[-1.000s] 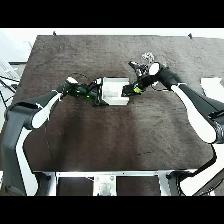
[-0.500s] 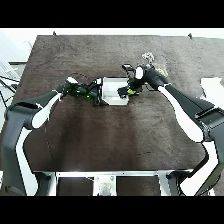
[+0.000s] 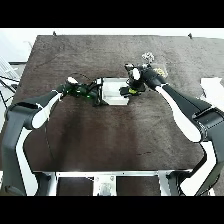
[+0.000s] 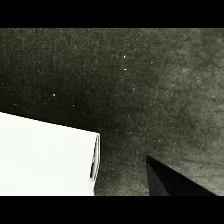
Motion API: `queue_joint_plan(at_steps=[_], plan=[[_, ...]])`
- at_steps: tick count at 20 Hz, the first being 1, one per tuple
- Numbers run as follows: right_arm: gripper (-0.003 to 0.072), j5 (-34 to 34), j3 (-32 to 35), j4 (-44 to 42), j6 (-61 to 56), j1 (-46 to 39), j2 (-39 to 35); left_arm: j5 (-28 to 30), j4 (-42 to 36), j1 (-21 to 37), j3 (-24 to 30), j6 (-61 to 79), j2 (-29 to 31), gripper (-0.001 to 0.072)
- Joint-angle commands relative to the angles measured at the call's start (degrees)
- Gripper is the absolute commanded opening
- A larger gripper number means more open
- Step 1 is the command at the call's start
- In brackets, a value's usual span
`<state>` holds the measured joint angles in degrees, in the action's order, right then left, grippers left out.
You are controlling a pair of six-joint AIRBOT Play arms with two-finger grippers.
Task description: Fold the box and place the chain.
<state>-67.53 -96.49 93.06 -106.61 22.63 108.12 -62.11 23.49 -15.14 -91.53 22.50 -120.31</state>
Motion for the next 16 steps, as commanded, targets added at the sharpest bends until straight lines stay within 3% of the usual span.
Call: queue_joint_plan(at_steps=[1,4,5,8,15,16], plan=[[0.0494,-1.3,-0.3,0.9,-2.3,1.0,0.1,0.0,0.0,0.1,0.0,0.0,0.0,0.0289],[0.0479,-3.0,-0.3,0.6,-4.9,1.4,0.1,0.1,0.0,0.1,0.0,0.0,0.0,0.0289],[0.0410,-3.1,-0.3,-0.1,-5.7,1.4,0.1,0.1,0.0,0.1,0.0,0.0,0.0,0.0289],[0.0350,-4.0,-0.3,-1.1,-6.4,1.4,0.1,0.1,0.0,0.1,0.0,0.0,0.0,0.0288],[0.0332,-5.0,-0.3,-2.5,-10.8,1.4,0.3,0.1,0.0,0.1,0.0,0.0,0.0,0.0289],[0.0286,-4.9,-0.3,-2.5,-11.6,1.3,0.3,0.1,0.0,0.1,0.0,0.0,0.0,0.0289]])
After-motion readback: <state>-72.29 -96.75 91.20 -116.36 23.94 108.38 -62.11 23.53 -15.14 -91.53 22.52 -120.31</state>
